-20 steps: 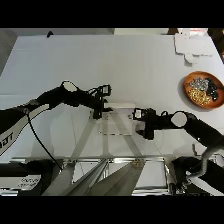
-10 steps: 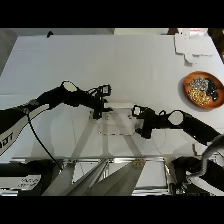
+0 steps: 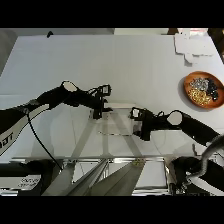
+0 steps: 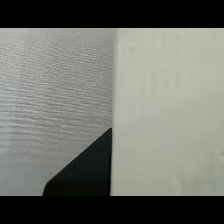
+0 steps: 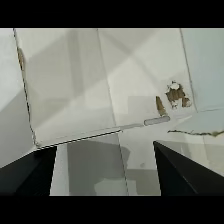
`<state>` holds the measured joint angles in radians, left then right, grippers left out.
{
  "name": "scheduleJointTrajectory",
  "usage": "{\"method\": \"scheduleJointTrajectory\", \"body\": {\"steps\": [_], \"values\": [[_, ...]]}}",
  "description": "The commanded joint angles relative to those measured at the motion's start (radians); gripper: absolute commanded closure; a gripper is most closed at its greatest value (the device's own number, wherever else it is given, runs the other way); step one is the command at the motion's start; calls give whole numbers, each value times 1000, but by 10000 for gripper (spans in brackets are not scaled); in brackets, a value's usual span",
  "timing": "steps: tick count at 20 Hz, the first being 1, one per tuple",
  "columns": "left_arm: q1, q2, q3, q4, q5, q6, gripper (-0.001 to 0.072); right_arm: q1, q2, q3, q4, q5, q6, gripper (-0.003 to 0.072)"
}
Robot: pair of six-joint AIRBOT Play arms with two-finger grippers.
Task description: Fold the box and place the chain.
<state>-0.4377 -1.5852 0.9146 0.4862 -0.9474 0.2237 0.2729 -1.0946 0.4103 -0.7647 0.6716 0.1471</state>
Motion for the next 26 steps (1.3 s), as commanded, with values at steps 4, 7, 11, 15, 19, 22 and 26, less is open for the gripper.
{"method": "scheduleJointTrajectory", "body": {"steps": [4,7,11,15,19,22,26], "values": [[0,-1,0,0,0,0,701,4,0,0,62,-36,43,21],[0,-1,0,0,0,0,701,-7,0,0,59,-36,93,21],[0,-1,0,0,0,0,701,-7,0,0,38,-43,186,21],[0,-1,0,0,0,0,701,-7,0,0,43,-84,244,21],[0,-1,0,0,0,0,701,-7,0,1,56,-85,244,21],[0,-1,0,0,0,0,701,-7,0,1,67,-85,244,21],[0,-1,0,0,0,0,701,-7,2,1,69,-85,254,21]]}}
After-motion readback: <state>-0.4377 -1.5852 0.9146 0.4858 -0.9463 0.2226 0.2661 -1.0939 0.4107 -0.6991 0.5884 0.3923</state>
